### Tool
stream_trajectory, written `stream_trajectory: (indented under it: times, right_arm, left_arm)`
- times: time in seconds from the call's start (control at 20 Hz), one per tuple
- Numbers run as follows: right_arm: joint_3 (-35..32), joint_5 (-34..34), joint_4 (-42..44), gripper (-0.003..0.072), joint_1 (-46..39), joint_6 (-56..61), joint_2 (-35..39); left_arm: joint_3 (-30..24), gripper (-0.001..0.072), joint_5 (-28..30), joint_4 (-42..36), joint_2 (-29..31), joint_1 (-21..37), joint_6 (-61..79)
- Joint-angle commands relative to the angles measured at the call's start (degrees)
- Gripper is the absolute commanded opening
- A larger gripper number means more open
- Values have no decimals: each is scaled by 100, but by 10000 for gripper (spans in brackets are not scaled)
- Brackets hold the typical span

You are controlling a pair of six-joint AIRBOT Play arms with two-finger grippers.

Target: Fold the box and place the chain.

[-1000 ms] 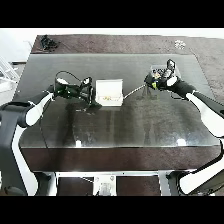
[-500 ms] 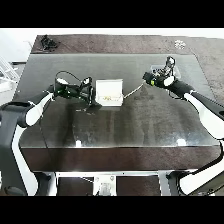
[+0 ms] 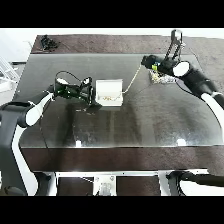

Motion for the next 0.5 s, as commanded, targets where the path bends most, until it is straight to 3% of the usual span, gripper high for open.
stream_trajectory:
  times: [0.0, 0.2, 0.45]
  right_arm:
    - [0, 129, -531, 4, 557, -52, 1001]
    - [0, 127, -719, 4, 1228, -52, 1646]
    - [-2, 127, -719, 4, 2098, -50, 1725]
  left_arm:
    - [2, 39, 4, 2, 0, 4, 0]
    - [2, 39, 2, 2, 0, 4, 0]
    - [2, 38, 2, 2, 0, 4, 0]
